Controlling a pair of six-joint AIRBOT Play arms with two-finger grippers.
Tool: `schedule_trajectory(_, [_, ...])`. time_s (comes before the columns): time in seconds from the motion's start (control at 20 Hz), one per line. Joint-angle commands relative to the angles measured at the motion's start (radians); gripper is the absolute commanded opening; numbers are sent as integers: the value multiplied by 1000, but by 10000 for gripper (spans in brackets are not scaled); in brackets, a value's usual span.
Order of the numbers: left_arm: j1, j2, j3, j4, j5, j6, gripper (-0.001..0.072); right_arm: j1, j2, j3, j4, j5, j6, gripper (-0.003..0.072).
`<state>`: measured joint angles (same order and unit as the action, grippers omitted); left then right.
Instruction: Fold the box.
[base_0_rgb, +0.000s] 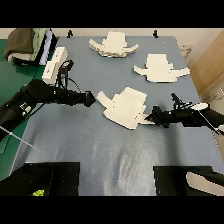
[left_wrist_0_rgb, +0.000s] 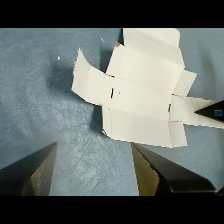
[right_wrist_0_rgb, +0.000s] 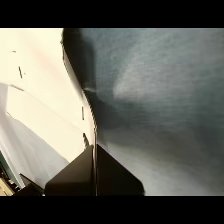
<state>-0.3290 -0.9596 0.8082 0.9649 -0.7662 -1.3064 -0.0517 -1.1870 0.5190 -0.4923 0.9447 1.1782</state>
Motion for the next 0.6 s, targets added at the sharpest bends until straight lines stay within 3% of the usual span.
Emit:
schedule_trajectory(0.0, [13, -1, 5, 0, -31, -3, 704, 29, -12, 6, 48, 52, -134, 6])
schedule_trajectory(0.1, [61, -2, 23, 0, -93, -3, 704, 47, 0, 5, 21, 193, -173, 6])
schedule_trajectory(0.2, [133, -8, 47, -5, -134, -3, 704, 117, 39, 2, -65, 249, -168, 6])
schedule_trajectory(0.4, [274, -77, 81, -196, -285, 100, 704, 291, 193, -18, -226, 92, -96, 6])
schedule_trajectory(0.55, [306, -190, 80, -315, -364, 222, 704, 351, 255, -18, -299, 24, -53, 6])
